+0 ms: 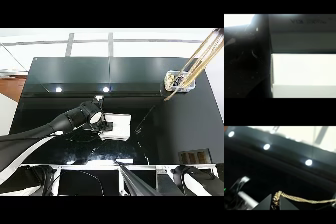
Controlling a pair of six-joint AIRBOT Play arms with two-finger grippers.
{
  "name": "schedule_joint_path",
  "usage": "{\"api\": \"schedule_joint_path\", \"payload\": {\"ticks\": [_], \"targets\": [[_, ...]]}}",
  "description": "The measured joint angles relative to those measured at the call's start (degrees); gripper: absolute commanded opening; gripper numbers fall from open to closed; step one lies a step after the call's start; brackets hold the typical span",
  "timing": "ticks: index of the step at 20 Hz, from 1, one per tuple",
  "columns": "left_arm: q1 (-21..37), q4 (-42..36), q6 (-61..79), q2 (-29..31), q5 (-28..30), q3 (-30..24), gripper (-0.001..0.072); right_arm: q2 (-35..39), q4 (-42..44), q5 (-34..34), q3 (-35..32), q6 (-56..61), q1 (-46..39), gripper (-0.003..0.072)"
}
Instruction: Fold the box and place the chain.
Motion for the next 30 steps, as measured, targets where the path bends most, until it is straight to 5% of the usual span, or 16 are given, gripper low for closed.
{"api": "schedule_joint_path", "payload": {"ticks": [11, 19, 30], "targets": [[-0.04, -0.02, 0.0, 0.0, 0.48, 0.0, 0.0032, 3.23, 5.46, 4.79, -17.35, -1.18, 19.15, 0.0046], [-0.04, -0.22, 0.02, 0.0, 0.5, 0.0, 0.0032, 2.73, 13.46, -6.47, -28.87, -4.07, 22.75, 0.0047], [-0.04, -0.24, 0.0, 0.0, 0.48, 0.0, 0.0032, 1.22, 12.39, -19.45, -44.02, -3.5, 25.09, 0.0047]]}}
